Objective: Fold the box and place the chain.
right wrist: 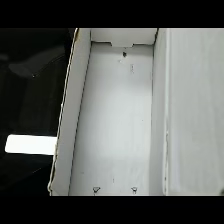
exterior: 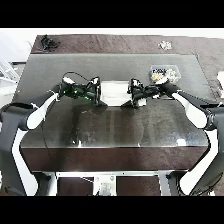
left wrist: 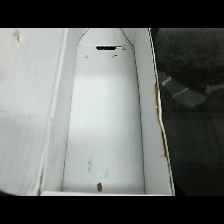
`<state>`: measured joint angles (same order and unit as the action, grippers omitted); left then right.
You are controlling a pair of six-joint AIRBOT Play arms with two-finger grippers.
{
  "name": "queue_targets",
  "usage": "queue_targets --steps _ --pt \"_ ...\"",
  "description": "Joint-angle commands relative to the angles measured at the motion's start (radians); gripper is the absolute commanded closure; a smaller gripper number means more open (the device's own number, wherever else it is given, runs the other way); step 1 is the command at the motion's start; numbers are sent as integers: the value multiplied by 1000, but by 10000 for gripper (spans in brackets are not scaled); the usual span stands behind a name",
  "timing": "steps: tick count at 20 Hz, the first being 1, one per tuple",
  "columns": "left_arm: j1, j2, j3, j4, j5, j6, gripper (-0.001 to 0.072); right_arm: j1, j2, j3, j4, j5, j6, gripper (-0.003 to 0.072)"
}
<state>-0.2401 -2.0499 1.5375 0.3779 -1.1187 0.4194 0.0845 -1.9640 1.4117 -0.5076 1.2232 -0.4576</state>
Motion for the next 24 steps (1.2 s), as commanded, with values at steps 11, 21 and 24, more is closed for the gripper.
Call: queue_targets --steps 11,21,24 --pt "-1 -4 0 -4 11 8 13 0 0 0 0 1 1 108" --pt "-1 -15 0 -23 14 26 51 0 0 0 0 1 1 108" --pt "-1 -15 0 -22 14 26 52 0 0 0 0 1 1 107"
